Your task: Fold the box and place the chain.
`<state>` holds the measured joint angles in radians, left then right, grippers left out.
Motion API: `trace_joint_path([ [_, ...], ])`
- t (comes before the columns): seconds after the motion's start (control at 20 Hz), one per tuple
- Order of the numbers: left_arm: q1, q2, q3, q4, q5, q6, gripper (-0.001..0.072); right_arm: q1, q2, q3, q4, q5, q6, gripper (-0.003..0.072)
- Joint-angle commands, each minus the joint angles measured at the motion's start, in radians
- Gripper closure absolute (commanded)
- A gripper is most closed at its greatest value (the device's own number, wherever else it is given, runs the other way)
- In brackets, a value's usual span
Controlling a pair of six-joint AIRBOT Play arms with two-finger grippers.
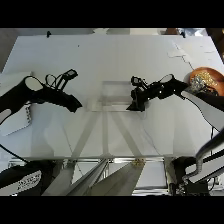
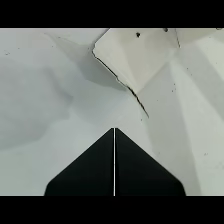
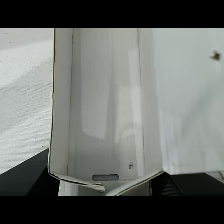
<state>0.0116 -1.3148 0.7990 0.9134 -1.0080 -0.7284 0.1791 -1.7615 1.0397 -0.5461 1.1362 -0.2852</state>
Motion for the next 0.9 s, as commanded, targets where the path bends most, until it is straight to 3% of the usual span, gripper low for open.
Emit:
trace_joint_path([
  [0.0,-0.053,-0.052,-0.016,-0.045,0.067,-0.066,0.0705,0.000,0.000,0.001,0.000,0.000,0.000,0.0273],
  [0.25,-0.088,-0.095,-0.016,-0.176,0.097,-0.058,0.0705,0.000,0.000,0.001,0.000,0.000,0.000,0.0273],
  [0.85,-0.095,-0.108,-0.016,-0.073,0.136,-0.070,0.0706,0.000,0.000,0.001,0.000,0.000,0.000,0.0273],
])
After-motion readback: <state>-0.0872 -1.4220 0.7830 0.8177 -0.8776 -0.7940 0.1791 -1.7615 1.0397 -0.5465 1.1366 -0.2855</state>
